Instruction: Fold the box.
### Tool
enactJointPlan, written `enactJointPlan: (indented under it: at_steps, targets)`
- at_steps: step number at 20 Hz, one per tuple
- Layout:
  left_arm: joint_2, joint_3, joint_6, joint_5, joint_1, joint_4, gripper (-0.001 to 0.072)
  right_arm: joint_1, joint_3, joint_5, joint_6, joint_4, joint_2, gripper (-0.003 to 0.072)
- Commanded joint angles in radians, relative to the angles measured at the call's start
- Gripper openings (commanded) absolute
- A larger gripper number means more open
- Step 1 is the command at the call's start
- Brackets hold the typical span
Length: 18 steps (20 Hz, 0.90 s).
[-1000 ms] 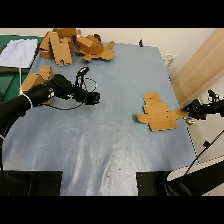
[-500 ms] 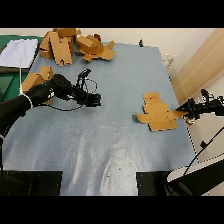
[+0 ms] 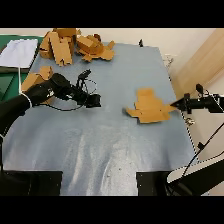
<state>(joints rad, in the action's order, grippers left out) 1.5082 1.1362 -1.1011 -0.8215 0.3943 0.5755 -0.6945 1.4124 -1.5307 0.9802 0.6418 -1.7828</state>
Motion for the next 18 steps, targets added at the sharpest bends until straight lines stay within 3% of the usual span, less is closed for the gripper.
enactJointPlan:
  at_steps: [1, 2, 5, 7, 10, 13, 16, 17, 18]
  targets:
    - [0.014, 0.022, 0.001, -0.045, -0.080, -0.058, 0.0041, 0.149, -0.014, 0.066, -0.116, -0.287, 0.033, 0.0000]
    - [0.026, 0.029, 0.002, -0.083, -0.123, -0.103, 0.0128, 0.226, -0.035, 0.134, -0.145, -0.307, 0.055, 0.0000]
    - [0.052, 0.028, 0.021, -0.219, -0.225, -0.188, 0.0132, 0.444, -0.151, 0.339, -0.229, -0.269, 0.144, 0.0000]
    - [0.061, 0.022, 0.043, -0.253, -0.253, -0.187, 0.0133, 0.544, -0.276, 0.481, -0.262, -0.272, 0.229, -0.0001]
    - [0.080, 0.021, 0.074, -0.252, -0.240, -0.187, 0.0133, 0.647, -0.511, 0.671, -0.264, -0.274, 0.402, -0.0001]
    - [0.109, 0.021, 0.092, -0.207, -0.234, -0.186, 0.0133, 0.707, -0.752, 0.750, -0.262, -0.256, 0.587, -0.0001]
    - [0.142, 0.021, 0.092, -0.166, -0.233, -0.186, 0.0136, 0.747, -0.914, 0.809, -0.263, -0.254, 0.723, -0.0001]
    - [0.159, 0.021, 0.091, -0.176, -0.233, -0.186, 0.0306, 0.753, -0.943, 0.813, -0.262, -0.248, 0.749, -0.0001]
    - [0.177, 0.021, 0.090, -0.192, -0.233, -0.186, 0.0539, 0.758, -0.965, 0.812, -0.250, -0.227, 0.769, 0.0000]
